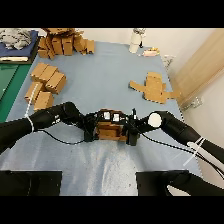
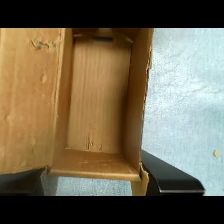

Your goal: Fold the box.

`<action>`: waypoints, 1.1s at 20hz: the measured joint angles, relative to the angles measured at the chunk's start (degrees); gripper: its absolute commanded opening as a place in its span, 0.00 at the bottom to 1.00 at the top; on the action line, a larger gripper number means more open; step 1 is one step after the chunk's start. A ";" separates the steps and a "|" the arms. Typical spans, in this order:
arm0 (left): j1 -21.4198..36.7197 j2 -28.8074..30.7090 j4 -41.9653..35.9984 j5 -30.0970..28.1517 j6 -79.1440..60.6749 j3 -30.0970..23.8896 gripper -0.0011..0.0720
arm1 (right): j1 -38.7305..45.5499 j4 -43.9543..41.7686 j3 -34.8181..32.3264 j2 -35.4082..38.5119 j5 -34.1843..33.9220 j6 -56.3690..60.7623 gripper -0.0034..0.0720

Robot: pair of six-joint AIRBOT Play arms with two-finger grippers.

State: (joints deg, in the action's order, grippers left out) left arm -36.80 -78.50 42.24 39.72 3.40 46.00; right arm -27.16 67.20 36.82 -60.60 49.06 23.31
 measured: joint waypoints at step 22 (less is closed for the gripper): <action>-0.07 0.00 0.02 0.02 0.00 0.00 0.67 | -0.04 -9.35 -0.02 -2.21 -2.10 -4.28 0.58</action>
State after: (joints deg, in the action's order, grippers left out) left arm -36.86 -78.50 42.26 39.75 3.40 46.00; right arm -27.20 57.84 36.80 -62.81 46.96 19.03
